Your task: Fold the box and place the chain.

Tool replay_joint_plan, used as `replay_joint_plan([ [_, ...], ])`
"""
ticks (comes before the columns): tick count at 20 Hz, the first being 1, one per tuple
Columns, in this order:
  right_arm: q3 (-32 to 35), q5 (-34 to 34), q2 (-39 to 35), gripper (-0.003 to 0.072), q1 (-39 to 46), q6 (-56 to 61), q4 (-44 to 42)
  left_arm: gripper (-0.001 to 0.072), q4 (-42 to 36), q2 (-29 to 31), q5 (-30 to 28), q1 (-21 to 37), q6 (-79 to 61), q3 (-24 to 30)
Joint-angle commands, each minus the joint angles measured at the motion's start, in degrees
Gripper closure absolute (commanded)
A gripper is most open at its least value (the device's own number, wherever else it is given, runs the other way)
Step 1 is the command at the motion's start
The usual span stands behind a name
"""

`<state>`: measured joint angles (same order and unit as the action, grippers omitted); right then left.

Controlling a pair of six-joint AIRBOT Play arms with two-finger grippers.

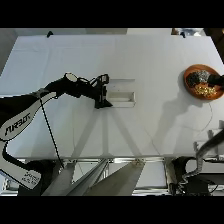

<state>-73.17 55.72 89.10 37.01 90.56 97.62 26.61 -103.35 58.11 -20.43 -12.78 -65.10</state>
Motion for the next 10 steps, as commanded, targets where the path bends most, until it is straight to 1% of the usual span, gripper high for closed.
replay_joint_plan([
  [1, -0.1, -4.9, 5.0, 0.0119, 0.8, -0.4, -3.1, 0.0451, 0.0, 0.0, 0.0, 0.0, 0.0, 0.0],
  [4, -0.1, -4.2, 6.8, 0.0122, 0.8, -0.4, -1.3, 0.0451, 0.0, 0.0, 0.0, 0.0, 0.0, 0.0],
  [6, -0.1, -5.2, 7.9, 0.0147, 0.8, 0.8, -1.5, 0.0451, 0.0, 0.0, 0.0, 0.0, 0.0, 0.0],
  [8, -0.1, -5.0, 8.5, 0.0271, 0.8, 1.3, -2.6, 0.0451, 0.0, 0.0, 0.0, 0.0, 0.0, 0.0],
  [9, -0.1, -4.3, 8.6, 0.0308, 0.8, 1.2, -3.3, 0.0451, 0.0, 0.0, 0.0, 0.0, 0.0, 0.0],
  [10, -0.1, -3.4, 8.5, 0.0415, 0.8, 1.1, -3.4, 0.0451, 0.0, 0.0, 0.0, 0.0, 0.0, 0.0],
])
